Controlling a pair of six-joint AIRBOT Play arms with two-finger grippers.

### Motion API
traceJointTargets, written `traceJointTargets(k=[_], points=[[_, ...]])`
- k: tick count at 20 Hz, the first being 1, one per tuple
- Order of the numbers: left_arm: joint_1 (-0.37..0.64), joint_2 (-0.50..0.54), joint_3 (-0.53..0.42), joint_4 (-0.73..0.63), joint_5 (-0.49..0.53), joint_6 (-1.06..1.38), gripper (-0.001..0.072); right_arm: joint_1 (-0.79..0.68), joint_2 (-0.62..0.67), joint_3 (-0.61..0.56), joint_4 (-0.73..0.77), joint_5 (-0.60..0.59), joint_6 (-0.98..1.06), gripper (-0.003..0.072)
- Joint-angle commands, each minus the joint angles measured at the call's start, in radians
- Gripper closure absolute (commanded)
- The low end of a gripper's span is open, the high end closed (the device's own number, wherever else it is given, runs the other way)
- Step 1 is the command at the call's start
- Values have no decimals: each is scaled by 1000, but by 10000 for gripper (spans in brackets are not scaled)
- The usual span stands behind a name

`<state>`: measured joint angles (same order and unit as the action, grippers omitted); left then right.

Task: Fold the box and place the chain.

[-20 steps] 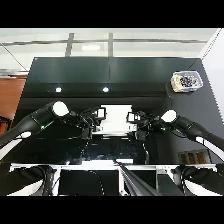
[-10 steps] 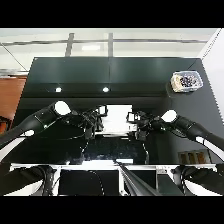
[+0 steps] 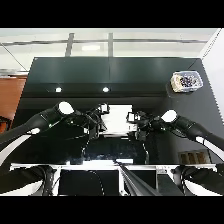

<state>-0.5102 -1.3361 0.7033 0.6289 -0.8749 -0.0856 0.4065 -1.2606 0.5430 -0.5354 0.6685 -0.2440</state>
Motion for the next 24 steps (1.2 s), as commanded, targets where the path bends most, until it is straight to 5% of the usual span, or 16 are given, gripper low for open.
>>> traceJointTargets(k=[1,2,5,6,7,8,9,10,12,13,14,20,24], points=[[0,-3,0,-9,3,0,582,0,-1,0,0,0,0,526],[0,-3,-1,-9,7,0,436,0,-1,0,0,0,0,526],[0,-3,0,4,23,9,356,0,-1,0,0,0,0,526],[0,-3,0,13,31,8,231,0,-1,0,0,0,0,526],[0,-3,0,22,31,7,275,0,-1,0,0,0,0,526],[0,-2,0,25,28,5,467,0,-1,0,0,0,0,526],[0,-2,0,24,29,5,436,0,-1,0,0,0,0,526],[0,-2,0,24,30,4,318,0,-1,0,0,0,0,526],[0,-2,0,25,29,3,334,0,-1,0,0,0,0,526],[1,2,1,32,26,2,587,0,-1,0,0,0,0,526],[3,13,2,50,25,-6,669,0,-1,0,0,0,0,526],[71,219,1,328,24,-422,686,0,-1,0,0,0,0,526],[227,342,-1,602,-2,-954,685,0,-1,0,0,0,0,526]])
